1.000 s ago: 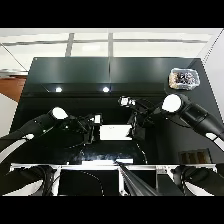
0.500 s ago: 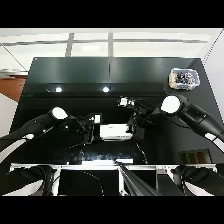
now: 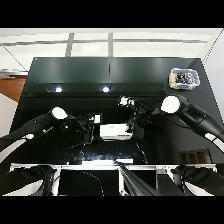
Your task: Fold the box and place the chain.
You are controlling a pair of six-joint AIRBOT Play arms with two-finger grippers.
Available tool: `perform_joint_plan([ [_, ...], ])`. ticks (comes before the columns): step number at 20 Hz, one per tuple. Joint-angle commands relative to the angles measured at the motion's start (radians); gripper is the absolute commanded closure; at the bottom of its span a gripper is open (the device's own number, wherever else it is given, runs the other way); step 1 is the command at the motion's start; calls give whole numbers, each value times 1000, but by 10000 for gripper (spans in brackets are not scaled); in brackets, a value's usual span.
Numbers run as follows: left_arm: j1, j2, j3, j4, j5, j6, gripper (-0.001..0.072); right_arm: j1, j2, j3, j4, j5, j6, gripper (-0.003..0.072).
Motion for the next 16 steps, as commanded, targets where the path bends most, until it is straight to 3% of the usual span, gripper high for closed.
perform_joint_plan([
  [1,-1,0,0,0,0,0,208,33,-1,0,-36,-9,7,386],
  [3,-1,0,0,0,0,0,208,59,-1,0,-73,-37,39,395],
  [4,-1,0,0,0,0,0,208,61,-1,0,-82,-50,57,490],
  [15,-1,0,0,0,-1,0,208,61,-1,0,-84,-44,63,484],
  [16,-1,0,0,0,-1,0,208,61,-1,0,-84,-45,63,452],
])
